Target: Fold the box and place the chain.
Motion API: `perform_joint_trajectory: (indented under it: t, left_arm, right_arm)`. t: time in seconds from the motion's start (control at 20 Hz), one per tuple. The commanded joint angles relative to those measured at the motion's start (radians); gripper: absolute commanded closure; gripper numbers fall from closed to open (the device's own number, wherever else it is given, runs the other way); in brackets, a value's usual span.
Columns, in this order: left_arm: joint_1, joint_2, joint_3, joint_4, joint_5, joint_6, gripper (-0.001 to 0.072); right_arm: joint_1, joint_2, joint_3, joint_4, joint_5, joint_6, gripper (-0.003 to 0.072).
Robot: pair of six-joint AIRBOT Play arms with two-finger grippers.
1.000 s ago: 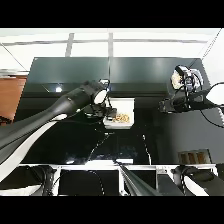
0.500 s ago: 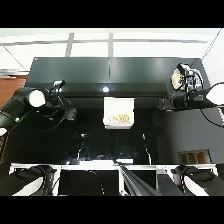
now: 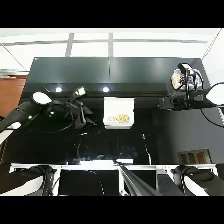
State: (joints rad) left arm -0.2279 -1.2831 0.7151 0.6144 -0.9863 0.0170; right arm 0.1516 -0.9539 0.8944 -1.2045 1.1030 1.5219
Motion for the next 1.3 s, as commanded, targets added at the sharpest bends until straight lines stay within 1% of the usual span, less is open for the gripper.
perform_joint_trajectory:
  t: [0.0,0.1,0.2,0.4,0.6,0.9,1.1,1.25]
  left_arm:
    - [-0.059,-0.096,0.04,-0.043,0.124,0.355,-0.0011]
    - [-0.059,-0.173,0.089,-0.055,0.085,0.354,-0.0011]
    - [-0.059,-0.213,0.114,-0.058,0.08,0.351,-0.0011]
    - [-0.075,-0.219,0.124,-0.072,0.057,0.346,-0.0008]
    - [-0.117,-0.219,0.124,-0.072,0.068,0.346,-0.0007]
    - [-0.136,-0.219,0.124,-0.072,0.064,0.324,-0.0006]
    - [-0.144,-0.219,0.124,-0.012,0.066,0.259,-0.0007]
    - [-0.151,-0.219,0.124,-0.017,0.066,0.244,-0.0006]
  right_arm:
    - [0.001,0.001,0.0,0.002,-0.001,0.014,0.0411]
    - [0.001,0.001,0.0,0.003,0.0,0.016,0.0411]
    - [0.001,0.001,0.0,0.003,0.0,0.016,0.0411]
    - [0.001,0.001,0.0,0.003,-0.005,0.016,0.0411]
    - [0.001,0.001,0.0,0.002,-0.008,0.016,0.0411]
    - [0.001,0.0,0.0,-0.001,-0.015,0.015,0.0411]
    - [0.001,0.0,0.0,-0.001,-0.026,0.015,0.0411]
    - [0.001,0.0,0.0,-0.001,-0.032,0.015,0.0411]
